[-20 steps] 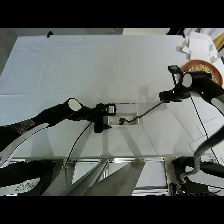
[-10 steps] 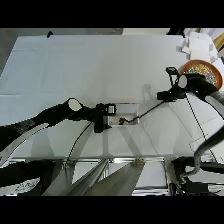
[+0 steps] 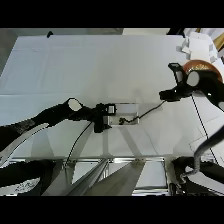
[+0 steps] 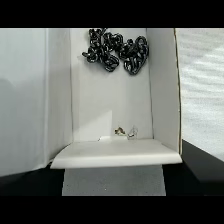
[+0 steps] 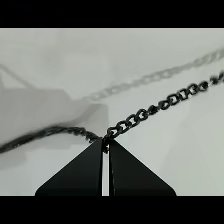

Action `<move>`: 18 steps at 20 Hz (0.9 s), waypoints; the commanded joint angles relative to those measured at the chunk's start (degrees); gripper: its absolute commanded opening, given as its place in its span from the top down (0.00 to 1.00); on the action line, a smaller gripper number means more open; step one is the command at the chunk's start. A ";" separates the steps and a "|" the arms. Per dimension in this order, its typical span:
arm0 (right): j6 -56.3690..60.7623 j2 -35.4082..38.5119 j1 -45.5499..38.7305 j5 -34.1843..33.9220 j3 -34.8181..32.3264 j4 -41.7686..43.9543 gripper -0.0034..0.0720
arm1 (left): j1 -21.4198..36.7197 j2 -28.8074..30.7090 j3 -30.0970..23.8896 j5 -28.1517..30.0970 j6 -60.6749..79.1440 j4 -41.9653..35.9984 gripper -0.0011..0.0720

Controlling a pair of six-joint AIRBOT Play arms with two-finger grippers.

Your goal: Fold the box and place the chain.

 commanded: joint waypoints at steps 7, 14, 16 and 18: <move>1.77 21.09 18.08 5.95 0.02 8.04 0.93 | 0.00 -0.02 0.02 0.00 0.02 0.02 0.80; 7.08 24.52 31.06 0.04 0.00 9.44 0.93 | 0.00 -0.02 0.02 0.02 0.02 0.02 0.80; 8.24 24.52 34.53 -3.54 0.00 9.60 0.93 | 0.00 -0.02 0.02 0.00 0.02 0.02 0.80; 9.09 24.52 37.51 -7.21 0.00 9.57 0.93 | 0.00 -0.02 0.02 0.02 0.02 0.02 0.80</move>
